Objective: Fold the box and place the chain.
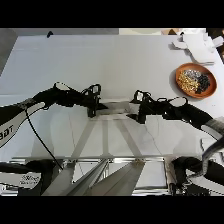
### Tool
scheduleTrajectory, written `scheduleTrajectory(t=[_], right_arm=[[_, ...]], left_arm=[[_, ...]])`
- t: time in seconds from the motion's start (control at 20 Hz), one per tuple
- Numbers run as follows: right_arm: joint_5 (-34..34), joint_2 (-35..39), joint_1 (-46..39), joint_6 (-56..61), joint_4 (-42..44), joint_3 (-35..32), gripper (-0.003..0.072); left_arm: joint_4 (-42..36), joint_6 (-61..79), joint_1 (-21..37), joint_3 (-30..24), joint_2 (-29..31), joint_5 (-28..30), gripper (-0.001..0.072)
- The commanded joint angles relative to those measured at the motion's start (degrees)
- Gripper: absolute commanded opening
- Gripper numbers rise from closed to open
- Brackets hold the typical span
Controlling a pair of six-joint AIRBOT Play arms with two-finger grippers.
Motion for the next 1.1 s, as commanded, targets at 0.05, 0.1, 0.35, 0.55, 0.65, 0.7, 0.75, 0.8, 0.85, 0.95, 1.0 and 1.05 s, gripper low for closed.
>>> scheduleTrajectory(t=[0.05, 0.1, 0.35, 0.55, 0.65, 0.7, 0.75, 0.8, 0.85, 0.95, 1.0, 1.05], right_arm=[[5.22, -5.33, -0.79, -3.30, 0.44, 2.60, 0.0697], [5.55, -5.97, -0.76, -3.80, 0.39, 2.60, 0.0697], [5.75, -6.32, -0.79, -6.56, 0.98, 2.60, 0.0697], [5.81, -6.45, -0.79, -9.05, 3.26, 2.60, 0.0697], [5.70, -6.82, -0.79, -9.05, 3.19, 2.58, 0.0697], [5.79, -7.34, -0.70, -9.07, 3.19, 2.58, 0.0697], [5.79, -8.07, -0.59, -9.09, 3.23, 2.58, 0.0697], [5.88, -8.85, -0.42, -9.11, 3.48, 2.58, 0.0697], [5.95, -9.62, -0.26, -9.09, 3.52, 2.58, 0.0697], [5.88, -10.40, -0.13, -9.11, 3.54, 2.58, 0.0697], [5.90, -10.54, -0.13, -9.22, 3.98, 2.60, 0.0697], [5.90, -10.58, -0.13, -9.29, 4.09, 2.60, 0.0697]], left_arm=[[0.02, 0.02, -0.02, -0.02, -0.02, -0.02, 0.0012], [0.00, 0.02, -0.02, -0.04, -0.02, -0.02, 0.0012], [0.02, 0.02, -0.02, -0.02, -0.02, -0.02, 0.0012], [0.02, 0.02, -0.02, -0.02, -0.02, -0.02, 0.0012], [0.00, 0.02, -0.02, -0.02, -0.02, -0.02, 0.0012], [0.02, 0.02, -0.02, -0.02, -0.02, -0.02, 0.0012], [0.00, 0.02, -0.02, -0.02, -0.02, -0.02, 0.0012], [0.02, 0.02, -0.02, -0.02, -0.02, -0.02, 0.0012], [0.02, 0.02, -0.02, -0.02, -0.02, -0.02, 0.0012], [0.02, 0.02, -0.02, -0.02, -0.02, -0.02, 0.0012], [0.02, 0.02, -0.02, -0.02, -0.02, -0.02, 0.0012], [0.00, 0.02, -0.02, -0.02, -0.02, -0.02, 0.0012]])
